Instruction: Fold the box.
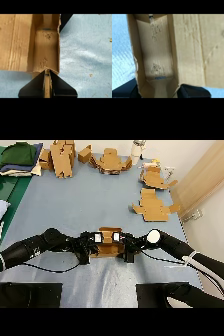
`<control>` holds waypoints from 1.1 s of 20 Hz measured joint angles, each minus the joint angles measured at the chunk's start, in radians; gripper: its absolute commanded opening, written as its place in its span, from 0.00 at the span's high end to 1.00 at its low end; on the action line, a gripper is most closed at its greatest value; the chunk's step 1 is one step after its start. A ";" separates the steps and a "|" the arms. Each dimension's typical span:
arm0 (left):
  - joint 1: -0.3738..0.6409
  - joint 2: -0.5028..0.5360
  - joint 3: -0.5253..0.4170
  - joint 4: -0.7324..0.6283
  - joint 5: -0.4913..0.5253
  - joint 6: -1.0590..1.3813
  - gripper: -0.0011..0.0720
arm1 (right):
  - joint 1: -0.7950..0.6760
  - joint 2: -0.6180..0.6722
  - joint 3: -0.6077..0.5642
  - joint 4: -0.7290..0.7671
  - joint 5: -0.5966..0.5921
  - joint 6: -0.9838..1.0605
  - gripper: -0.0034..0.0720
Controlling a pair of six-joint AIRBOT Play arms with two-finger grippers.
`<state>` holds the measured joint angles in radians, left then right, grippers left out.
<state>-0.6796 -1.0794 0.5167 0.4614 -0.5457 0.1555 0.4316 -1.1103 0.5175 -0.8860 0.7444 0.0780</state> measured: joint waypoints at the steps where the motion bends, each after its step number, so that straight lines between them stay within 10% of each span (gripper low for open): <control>1: 0.000 -0.001 0.001 -0.004 0.001 0.003 0.81 | 0.000 0.000 0.000 0.000 0.000 0.000 0.29; 3: 0.000 -0.003 0.002 -0.014 0.001 0.009 0.56 | 0.000 0.000 0.000 0.000 0.000 0.000 0.29; 7: 0.000 -0.003 0.003 -0.028 0.005 0.011 0.56 | 0.000 0.000 0.000 0.000 0.001 -0.001 0.29; 9: 0.000 -0.006 0.003 -0.034 0.005 0.013 0.26 | 0.000 0.000 0.000 0.000 0.000 -0.001 0.29; 16: 0.000 -0.042 0.004 -0.061 0.006 0.013 0.23 | 0.000 0.001 0.000 -0.002 0.002 -0.001 0.29; 20: 0.000 -0.045 0.006 -0.062 0.011 0.013 0.27 | 0.000 0.001 0.000 -0.001 0.001 -0.001 0.29; 21: 0.000 -0.044 0.006 -0.062 0.013 0.013 0.42 | 0.000 0.001 0.000 -0.001 0.001 0.000 0.29; 22: 0.000 -0.040 0.006 -0.061 0.015 0.012 0.85 | 0.000 0.001 0.000 -0.001 0.000 0.000 0.29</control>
<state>-0.6792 -1.1198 0.5224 0.4007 -0.5304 0.1673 0.4313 -1.1095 0.5175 -0.8867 0.7448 0.0780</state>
